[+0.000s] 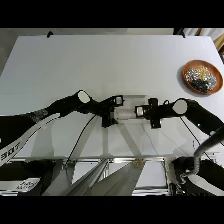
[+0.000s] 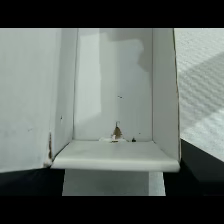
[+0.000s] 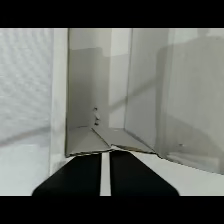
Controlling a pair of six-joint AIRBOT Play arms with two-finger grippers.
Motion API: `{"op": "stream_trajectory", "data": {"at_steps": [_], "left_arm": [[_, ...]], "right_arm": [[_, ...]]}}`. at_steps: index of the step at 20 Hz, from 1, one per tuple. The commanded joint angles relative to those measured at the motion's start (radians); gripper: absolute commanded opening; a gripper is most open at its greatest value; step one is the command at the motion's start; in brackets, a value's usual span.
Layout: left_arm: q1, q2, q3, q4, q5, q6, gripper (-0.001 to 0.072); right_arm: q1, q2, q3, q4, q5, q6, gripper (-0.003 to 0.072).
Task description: Fold the box and place the chain.
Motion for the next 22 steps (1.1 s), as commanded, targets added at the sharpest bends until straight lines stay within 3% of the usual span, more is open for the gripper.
{"op": "stream_trajectory", "data": {"at_steps": [1,5,11,16,17,18,19,22], "left_arm": [[0.000,0.000,0.000,0.000,0.000,0.002,0.0154],[0.000,0.000,0.000,0.000,0.000,0.002,0.0154],[0.000,0.000,0.000,0.000,0.000,0.002,0.0154],[0.000,0.000,0.000,0.000,0.000,0.002,0.0154],[0.000,0.000,0.000,0.000,0.000,0.002,0.0154],[0.000,0.000,0.000,0.000,0.000,0.002,0.0154],[0.000,0.000,0.000,0.000,0.000,0.002,0.0154],[0.000,0.000,0.000,0.000,0.000,0.002,0.0154]], "right_arm": [[-0.009,0.000,0.001,-0.021,-0.006,-0.015,0.0179],[-0.019,-0.001,0.001,0.085,0.026,-0.166,0.0176],[-0.019,-0.013,0.001,0.146,0.023,-0.254,0.0104],[-0.019,-0.013,0.001,0.176,0.027,-0.265,0.0112],[-0.018,-0.013,0.001,0.185,0.031,-0.266,0.0154],[-0.018,-0.013,0.001,0.192,0.030,-0.265,0.0266],[-0.018,-0.013,0.001,0.191,0.030,-0.265,0.0316],[-0.018,-0.013,0.001,0.190,0.030,-0.264,0.0361]]}}
